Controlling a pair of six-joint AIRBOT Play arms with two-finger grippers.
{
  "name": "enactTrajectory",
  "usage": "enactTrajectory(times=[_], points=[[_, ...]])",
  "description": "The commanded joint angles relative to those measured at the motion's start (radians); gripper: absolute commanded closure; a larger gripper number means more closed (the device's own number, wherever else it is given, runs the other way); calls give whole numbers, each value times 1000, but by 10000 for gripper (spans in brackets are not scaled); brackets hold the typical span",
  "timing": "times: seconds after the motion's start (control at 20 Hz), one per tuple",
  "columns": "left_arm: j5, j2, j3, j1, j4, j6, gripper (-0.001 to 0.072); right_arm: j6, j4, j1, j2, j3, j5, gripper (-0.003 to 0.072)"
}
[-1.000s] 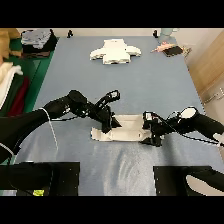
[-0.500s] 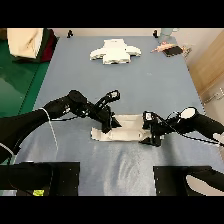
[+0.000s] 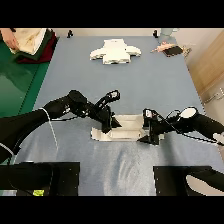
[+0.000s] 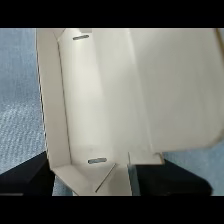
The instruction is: Fold the box.
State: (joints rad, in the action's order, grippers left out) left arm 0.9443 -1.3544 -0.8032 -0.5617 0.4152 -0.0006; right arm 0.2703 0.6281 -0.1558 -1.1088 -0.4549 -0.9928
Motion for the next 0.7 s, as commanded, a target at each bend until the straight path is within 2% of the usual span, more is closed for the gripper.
enactTrajectory(times=[0.0, 0.2, 0.25, 0.3, 0.65], points=[[0, 1, 0, 0, 0, 0, 693, 0, -14, 0, -1, -1, 7, -20], [0, 1, 0, 0, 0, 0, 693, 0, -53, 0, 0, -1, 6, -7], [0, 1, 0, 0, 0, 0, 692, 0, -60, -2, 1, -1, -3, 109], [0, 1, 0, 0, 0, 0, 693, 0, -66, -2, 1, -1, -21, 168], [0, 1, 0, 0, 0, 0, 693, 50, -22, -2, -2, -1, -28, 173]])
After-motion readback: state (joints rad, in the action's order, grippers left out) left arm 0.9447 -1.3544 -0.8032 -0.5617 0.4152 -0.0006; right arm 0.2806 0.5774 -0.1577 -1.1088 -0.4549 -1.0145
